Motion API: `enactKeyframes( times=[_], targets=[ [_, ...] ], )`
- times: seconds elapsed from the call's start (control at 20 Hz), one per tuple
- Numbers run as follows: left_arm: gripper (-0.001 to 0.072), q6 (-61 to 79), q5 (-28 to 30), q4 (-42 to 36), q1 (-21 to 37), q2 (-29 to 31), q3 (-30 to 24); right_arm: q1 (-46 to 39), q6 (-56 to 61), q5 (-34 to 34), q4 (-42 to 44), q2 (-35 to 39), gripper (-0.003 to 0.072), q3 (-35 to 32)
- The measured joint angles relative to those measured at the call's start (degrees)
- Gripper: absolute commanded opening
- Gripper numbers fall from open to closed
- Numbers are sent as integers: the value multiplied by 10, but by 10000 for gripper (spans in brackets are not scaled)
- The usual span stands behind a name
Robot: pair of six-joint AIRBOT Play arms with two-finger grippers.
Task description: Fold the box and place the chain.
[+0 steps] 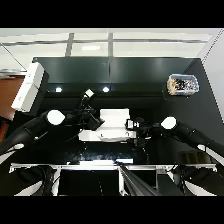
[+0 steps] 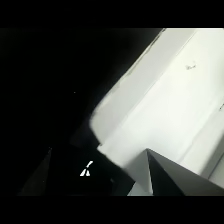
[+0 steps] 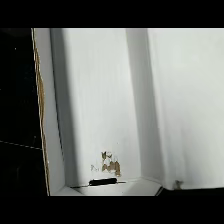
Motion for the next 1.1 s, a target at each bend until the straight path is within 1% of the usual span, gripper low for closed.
enactKeyframes(
  times=[0.15,0.25,0.35,0.45,0.55,0.6,0.65,0.7,0.85,0.9,1.0,1.05,1.1],
  targets=[
    [701,0,-70,83,32,35,6,0,0,0,0,0,434,0],
    [685,21,-141,124,45,48,7,0,0,0,0,0,434,0],
    [685,57,-201,142,48,55,5,0,0,0,0,0,434,0],
    [685,99,-232,144,42,57,-1,0,0,0,0,0,434,0],
    [681,146,-238,132,30,57,-11,0,0,0,0,0,434,0],
    [666,163,-228,124,23,56,-16,0,0,0,0,0,434,0],
    [622,176,-217,118,15,52,-20,0,0,0,0,0,434,0],
    [612,187,-205,114,5,46,-24,0,0,0,0,0,434,0],
    [612,207,-174,107,-18,28,-30,0,0,0,0,0,434,0],
    [591,211,-165,105,-23,23,-31,0,0,0,0,0,434,0],
    [510,216,-154,102,-29,16,-32,0,0,0,0,0,434,0],
    [490,217,-151,101,-31,14,-32,0,0,0,0,0,434,0],
    [489,218,-149,100,-33,13,-33,0,0,0,0,0,434,0]
  ],
)
